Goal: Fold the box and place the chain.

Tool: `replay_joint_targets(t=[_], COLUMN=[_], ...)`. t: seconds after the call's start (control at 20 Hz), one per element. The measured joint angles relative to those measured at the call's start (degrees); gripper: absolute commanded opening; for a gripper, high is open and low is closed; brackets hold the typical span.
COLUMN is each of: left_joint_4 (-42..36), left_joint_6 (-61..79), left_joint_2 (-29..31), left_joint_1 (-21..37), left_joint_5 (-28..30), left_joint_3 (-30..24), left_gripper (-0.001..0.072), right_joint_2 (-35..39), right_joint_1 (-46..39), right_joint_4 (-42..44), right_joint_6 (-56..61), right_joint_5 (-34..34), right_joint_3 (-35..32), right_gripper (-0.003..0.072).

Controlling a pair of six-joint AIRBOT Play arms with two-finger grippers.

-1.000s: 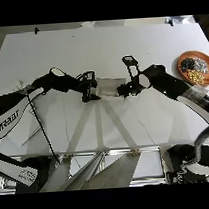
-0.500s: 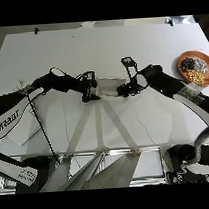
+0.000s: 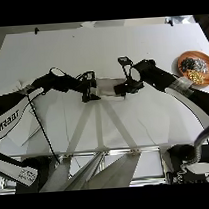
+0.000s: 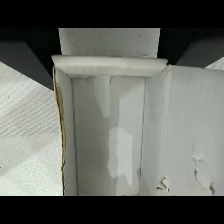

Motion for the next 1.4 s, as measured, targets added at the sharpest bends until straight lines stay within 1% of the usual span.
replay_joint_targets(t=[0.2, 0.25, 0.3, 0.65, 0.75, 0.85, 0.95, 1.0, 1.1, 1.15, 1.2, 1.4], left_joint_4=[0.0, 0.0, 0.0, 0.0, 0.0, 0.0, 0.0, 0.0, 0.0, -0.04, -0.07, -0.07], left_joint_6=[-0.02, -0.02, -0.02, -0.02, 0.0, 0.0, -0.02, -0.02, -0.02, -0.09, -0.09, -0.07], left_joint_2=[0.0, 0.0, 0.0, 0.0, 0.0, 0.0, 0.0, 0.0, 0.0, 0.0, 0.0, 0.0], left_joint_1=[0.0, 0.0, 0.0, 0.0, 0.0, 0.0, 0.0, 0.0, 0.0, 0.0, 0.0, 0.0], left_joint_5=[0.0, 0.0, 0.0, 0.0, 0.0, 0.02, 0.02, 0.02, 0.02, 0.04, 0.02, 0.02], left_joint_3=[0.0, 0.0, 0.0, 0.0, 0.0, 0.0, 0.0, 0.0, 0.0, 0.0, 0.0, -0.02], left_gripper=[0.0277, 0.0277, 0.0277, 0.0277, 0.0277, 0.0277, 0.0277, 0.0277, 0.0277, 0.0277, 0.0277, 0.0277], right_joint_2=[-1.62, -1.81, -1.95, -2.95, -3.48, -4.04, -4.42, -4.52, -4.74, -4.96, -5.09, -5.84], right_joint_1=[0.31, 0.33, 0.33, 0.35, 0.35, 0.37, 0.37, 0.37, 0.37, 0.39, 0.46, 1.33], right_joint_4=[-0.11, -0.57, -0.98, -2.62, -2.6, -2.56, -2.54, -2.56, -2.64, -2.67, -2.64, -3.04], right_joint_6=[3.26, 4.31, 5.44, 13.14, 14.67, 15.52, 16.13, 16.37, 16.79, 17.38, 17.57, 17.62], right_joint_5=[0.74, 0.9, 0.94, -1.18, -1.66, -2.01, -2.49, -2.67, -2.97, -3.06, -3.06, -3.02], right_joint_3=[0.98, 1.07, 1.14, 1.29, 1.29, 1.29, 1.29, 1.29, 1.29, 1.29, 1.29, 1.4], right_gripper=[0.0328, 0.0295, 0.0288, 0.0286, 0.0268, 0.0202, 0.0188, 0.0159, 0.0057, 0.0032, 0.0017, 0.0016])
